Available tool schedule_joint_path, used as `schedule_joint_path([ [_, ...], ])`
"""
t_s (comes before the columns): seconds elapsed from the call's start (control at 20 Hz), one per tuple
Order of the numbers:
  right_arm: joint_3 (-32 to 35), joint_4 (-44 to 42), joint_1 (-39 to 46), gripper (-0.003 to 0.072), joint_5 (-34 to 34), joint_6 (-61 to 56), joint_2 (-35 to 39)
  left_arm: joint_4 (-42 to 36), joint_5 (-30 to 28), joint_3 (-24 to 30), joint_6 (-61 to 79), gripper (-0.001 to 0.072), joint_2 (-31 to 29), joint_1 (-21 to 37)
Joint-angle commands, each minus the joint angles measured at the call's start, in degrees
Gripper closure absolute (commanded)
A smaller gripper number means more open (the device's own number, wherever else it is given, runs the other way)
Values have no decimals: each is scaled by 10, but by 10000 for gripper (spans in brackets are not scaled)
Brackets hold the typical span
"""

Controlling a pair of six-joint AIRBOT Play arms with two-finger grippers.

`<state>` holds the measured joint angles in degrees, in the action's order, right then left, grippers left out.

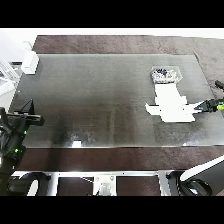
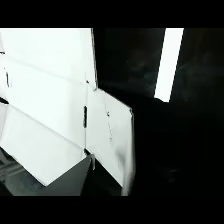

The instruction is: Fold the box and place the chain.

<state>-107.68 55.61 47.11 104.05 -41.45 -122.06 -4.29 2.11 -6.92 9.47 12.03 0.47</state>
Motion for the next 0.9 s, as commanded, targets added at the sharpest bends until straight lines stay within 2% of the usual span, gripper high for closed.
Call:
schedule_joint_path([
  [0.0, 5, -17, -7, 520, 14, 2, 0, 0, 0, 0, 0, 687, 0, 0],
  [0.05, 5, -27, -8, 626, 15, 4, 0, 0, 0, 0, 0, 687, 0, 0],
  [0.1, 6, -34, -11, 673, 16, 4, 2, 0, 0, 0, 0, 687, 0, 0],
  [0.35, 62, -75, -24, 676, 16, 3, 47, 0, 0, 0, 0, 687, 0, 0],
  [0.55, 158, -116, -64, 676, 14, 13, 95, 0, 0, 0, 0, 686, 0, 0],
  [0.7, 224, -184, -130, 679, 7, 15, 118, 0, 0, 0, 0, 687, 0, 0],
  [0.85, 278, -196, -225, 680, -38, 16, 161, 0, 0, 0, 0, 687, 0, 0],
])
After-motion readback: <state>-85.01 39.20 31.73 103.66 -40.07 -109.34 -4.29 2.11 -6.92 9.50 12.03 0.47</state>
